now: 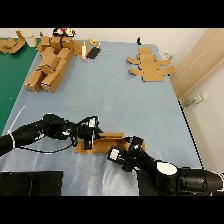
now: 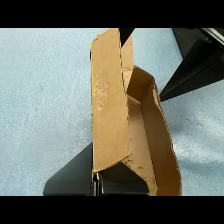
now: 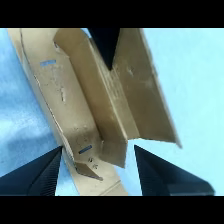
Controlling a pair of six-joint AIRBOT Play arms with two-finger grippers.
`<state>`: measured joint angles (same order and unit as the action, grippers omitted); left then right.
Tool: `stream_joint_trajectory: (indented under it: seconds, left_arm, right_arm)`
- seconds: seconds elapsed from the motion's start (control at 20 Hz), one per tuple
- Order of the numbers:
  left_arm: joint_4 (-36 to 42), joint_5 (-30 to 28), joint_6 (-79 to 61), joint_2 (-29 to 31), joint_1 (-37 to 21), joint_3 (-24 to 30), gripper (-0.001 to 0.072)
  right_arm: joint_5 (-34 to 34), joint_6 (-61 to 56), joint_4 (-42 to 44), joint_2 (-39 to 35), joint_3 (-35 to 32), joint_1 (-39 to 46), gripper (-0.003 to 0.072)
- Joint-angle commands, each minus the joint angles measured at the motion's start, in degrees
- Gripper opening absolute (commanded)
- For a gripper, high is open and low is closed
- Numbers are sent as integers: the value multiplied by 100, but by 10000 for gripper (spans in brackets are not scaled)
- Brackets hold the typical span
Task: Fold the box.
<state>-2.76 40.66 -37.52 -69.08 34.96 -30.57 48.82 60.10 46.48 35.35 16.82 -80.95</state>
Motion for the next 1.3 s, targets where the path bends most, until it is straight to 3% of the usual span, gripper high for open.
stream_joint_trajectory:
  seconds: [0.0,0.2,0.5,0.65,0.8,0.95,1.25]
  left_arm:
    - [0,0,0,-4,-4,-7,13]
    - [0,0,0,-4,-4,-7,13]
    - [0,0,0,-4,-4,-7,12]
    - [0,-2,0,-4,-4,-7,13]
    - [0,0,0,-4,-4,-7,12]
    - [0,0,0,-4,-4,-7,13]
    - [0,-2,0,-4,-4,-7,12]
  right_arm:
    - [-308,66,44,-151,-212,92,717]
    - [-1049,1228,629,-223,-262,1058,716]
    - [-1711,5827,4299,-221,-236,3075,716]
    - [-1657,8330,6282,-74,-131,4166,716]
    - [-1147,10030,7595,455,101,4876,716]
    - [-688,10673,8295,1088,323,5224,715]
    - [-625,10577,8314,1502,476,5252,713]
